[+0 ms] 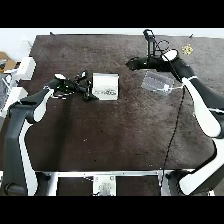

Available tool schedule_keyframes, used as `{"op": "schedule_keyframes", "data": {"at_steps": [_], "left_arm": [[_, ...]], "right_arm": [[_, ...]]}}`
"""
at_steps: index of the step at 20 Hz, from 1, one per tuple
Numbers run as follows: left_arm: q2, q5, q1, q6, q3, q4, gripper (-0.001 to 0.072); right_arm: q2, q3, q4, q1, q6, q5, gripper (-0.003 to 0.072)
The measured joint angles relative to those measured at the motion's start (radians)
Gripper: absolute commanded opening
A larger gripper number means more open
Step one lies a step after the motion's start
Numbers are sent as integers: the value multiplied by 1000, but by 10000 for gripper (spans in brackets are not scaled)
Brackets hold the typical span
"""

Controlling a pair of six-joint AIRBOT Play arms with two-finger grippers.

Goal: Fold the box and place the chain.

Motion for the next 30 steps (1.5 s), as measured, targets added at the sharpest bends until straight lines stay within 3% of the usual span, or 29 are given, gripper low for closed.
{"op": "schedule_keyframes", "data": {"at_steps": [7, 8, 9, 14, 19, 22, 23, 24, 30], "left_arm": [[0, 0, 0, 0, 0, 0, 343], [0, 0, 0, 0, 0, 0, 343], [0, 0, 0, 0, 0, 0, 343], [0, 0, 0, 0, 0, 0, 343], [0, 0, 0, 0, 0, 0, 342], [0, 0, 0, 0, 0, 0, 343], [0, 0, 0, 0, 0, 0, 343], [0, 0, 0, 0, 0, 0, 343], [0, 0, 0, 0, 0, 0, 342]], "right_arm": [[-165, 85, 280, -24, -324, 203, 133], [-172, 87, 295, -22, -360, 227, 85], [-177, 88, 305, -18, -395, 246, 86], [-173, 92, 307, 16, -535, 348, 87], [-145, 82, 188, 56, -573, 409, 88], [-101, 27, 133, 79, -602, 405, 106], [-83, -3, 118, 85, -616, 385, 239], [-68, -33, 106, 92, -634, 362, 271], [-28, -126, 161, 125, -802, 267, 272]]}}
